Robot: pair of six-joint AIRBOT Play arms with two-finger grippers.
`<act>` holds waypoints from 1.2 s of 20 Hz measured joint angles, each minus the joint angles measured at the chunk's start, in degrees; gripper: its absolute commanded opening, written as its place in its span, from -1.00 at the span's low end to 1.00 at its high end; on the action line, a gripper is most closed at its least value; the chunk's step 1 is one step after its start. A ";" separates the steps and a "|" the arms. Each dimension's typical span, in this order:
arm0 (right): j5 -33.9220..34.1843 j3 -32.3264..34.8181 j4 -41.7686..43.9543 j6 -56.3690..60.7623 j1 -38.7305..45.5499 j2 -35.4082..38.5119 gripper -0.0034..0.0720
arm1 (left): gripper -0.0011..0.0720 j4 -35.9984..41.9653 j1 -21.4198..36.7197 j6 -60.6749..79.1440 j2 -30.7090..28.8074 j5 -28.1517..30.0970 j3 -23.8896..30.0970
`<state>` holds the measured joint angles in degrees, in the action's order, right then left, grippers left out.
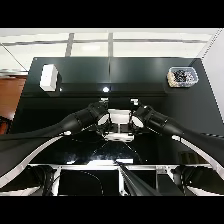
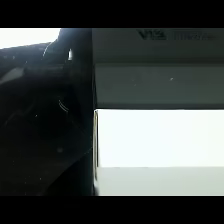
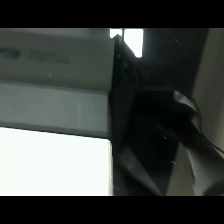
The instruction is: Fold the box and place the chain.
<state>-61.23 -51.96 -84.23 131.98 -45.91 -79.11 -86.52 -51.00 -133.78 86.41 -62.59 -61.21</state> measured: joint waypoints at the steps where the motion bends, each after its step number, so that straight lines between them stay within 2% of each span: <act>1: 0.24 -0.02 -0.02 0.02 0.00 0.11 -0.03 | -0.88 0.00 0.00 -0.07 0.00 0.20 0.00; 6: 0.26 0.00 -0.15 -1.44 0.13 3.26 -0.03 | -0.88 0.09 -0.02 -0.11 0.00 0.46 0.00; 13: -3.19 0.00 -1.49 -7.85 2.80 14.67 -0.03 | -0.88 0.22 0.00 -0.28 0.00 0.57 0.00; 16: -6.32 0.00 -7.72 -10.43 6.67 20.20 -0.04 | -0.88 0.22 0.00 -0.28 0.00 0.59 0.00; 20: -8.57 0.39 -22.53 -12.79 14.16 23.61 -0.04 | -0.88 0.24 0.00 -0.26 0.00 0.83 0.00; 24: 0.46 3.17 -29.38 -13.70 25.35 24.41 -0.04 | -0.88 0.26 0.00 -0.26 0.00 0.98 0.00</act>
<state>-60.77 -48.80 -113.60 118.28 -20.56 -54.70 -86.26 -51.00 -134.04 86.41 -61.60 -61.21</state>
